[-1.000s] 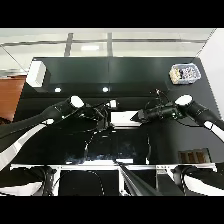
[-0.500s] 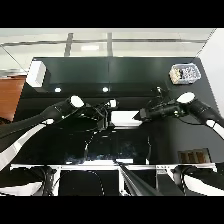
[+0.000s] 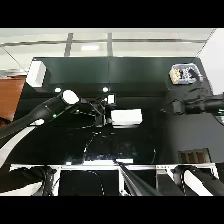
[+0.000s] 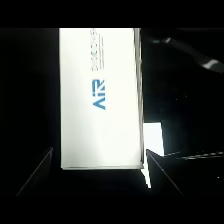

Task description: Fold the box and place the chain.

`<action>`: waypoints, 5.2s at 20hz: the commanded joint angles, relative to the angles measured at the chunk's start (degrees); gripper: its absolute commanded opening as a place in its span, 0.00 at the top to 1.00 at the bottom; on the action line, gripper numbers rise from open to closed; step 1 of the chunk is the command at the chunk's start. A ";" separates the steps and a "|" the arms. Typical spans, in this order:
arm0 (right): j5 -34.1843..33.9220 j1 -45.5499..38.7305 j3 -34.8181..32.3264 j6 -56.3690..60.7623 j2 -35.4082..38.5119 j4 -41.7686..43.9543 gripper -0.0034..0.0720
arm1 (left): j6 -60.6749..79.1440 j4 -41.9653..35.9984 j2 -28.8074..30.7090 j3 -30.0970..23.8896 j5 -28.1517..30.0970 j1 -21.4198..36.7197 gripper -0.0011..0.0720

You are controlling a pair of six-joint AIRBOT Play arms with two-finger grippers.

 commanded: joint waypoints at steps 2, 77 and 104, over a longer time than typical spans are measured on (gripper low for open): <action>2.10 -5.68 0.11 0.90 4.33 -2.69 0.93 | -0.48 -3.41 2.38 2.91 -0.83 -1.79 0.02; 0.59 -5.68 0.00 0.72 4.31 -1.25 0.93 | -50.23 34.77 -12.85 24.00 -10.51 -7.39 0.51; -6.54 -5.68 0.00 5.66 4.31 -1.07 0.93 | -71.89 40.44 -12.20 17.73 2.91 53.72 0.50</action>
